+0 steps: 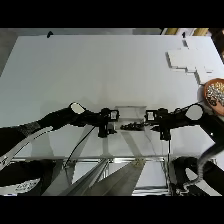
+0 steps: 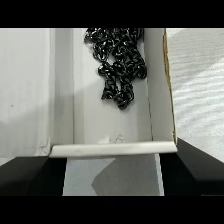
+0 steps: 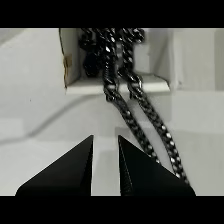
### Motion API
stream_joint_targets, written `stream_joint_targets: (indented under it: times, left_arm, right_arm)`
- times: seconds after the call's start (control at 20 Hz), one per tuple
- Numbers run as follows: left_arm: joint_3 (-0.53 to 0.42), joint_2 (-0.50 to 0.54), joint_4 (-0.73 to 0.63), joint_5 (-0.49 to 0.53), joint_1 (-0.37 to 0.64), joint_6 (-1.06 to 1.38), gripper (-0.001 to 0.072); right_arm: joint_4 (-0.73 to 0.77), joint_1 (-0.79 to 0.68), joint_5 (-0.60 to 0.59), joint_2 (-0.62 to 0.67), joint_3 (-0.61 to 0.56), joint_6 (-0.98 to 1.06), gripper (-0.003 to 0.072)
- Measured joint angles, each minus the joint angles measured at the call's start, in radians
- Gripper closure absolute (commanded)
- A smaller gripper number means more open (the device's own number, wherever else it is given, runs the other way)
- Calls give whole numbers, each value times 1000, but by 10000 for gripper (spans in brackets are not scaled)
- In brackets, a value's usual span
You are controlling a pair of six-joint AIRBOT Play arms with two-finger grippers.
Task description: Fold the box and place the chain.
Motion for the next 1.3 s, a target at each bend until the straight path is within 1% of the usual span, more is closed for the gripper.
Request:
stream_joint_targets:
  times: [0.2,0.25,0.35,0.5,0.7,0.75,0.8,0.9,0.95,1.1,1.2,1.25,1.3]
  left_arm:
    - [0,0,0,0,0,0,617]
    - [0,0,0,0,0,0,617]
    - [0,0,0,0,0,0,617]
    - [0,0,0,0,0,0,617]
    - [0,0,0,0,0,0,617]
    - [0,0,0,0,0,0,617]
    - [0,0,0,0,0,0,617]
    - [0,0,0,0,0,0,617]
    - [0,0,0,0,0,0,617]
    - [0,0,0,0,0,0,617]
    - [0,0,0,0,0,0,617]
    - [0,0,0,0,0,0,617]
    - [0,0,0,0,0,0,617]
  right_arm:
    - [83,7,-32,-59,-6,-117,508]
    - [98,7,-38,-71,-6,-139,532]
    - [116,8,-42,-87,-8,-165,668]
    - [129,8,-36,-98,-8,-154,668]
    - [117,8,-18,-93,-8,-49,668]
    - [105,8,-14,-84,-8,-26,665]
    - [91,8,-9,-71,-8,-6,604]
    - [56,8,-8,-45,-8,15,328]
    - [39,8,-13,-36,-8,20,309]
    - [19,8,-69,-22,-9,29,322]
    - [27,8,-104,-23,-9,14,412]
    - [33,8,-116,-28,-10,-3,439]
    - [37,8,-122,-36,-11,-16,449]
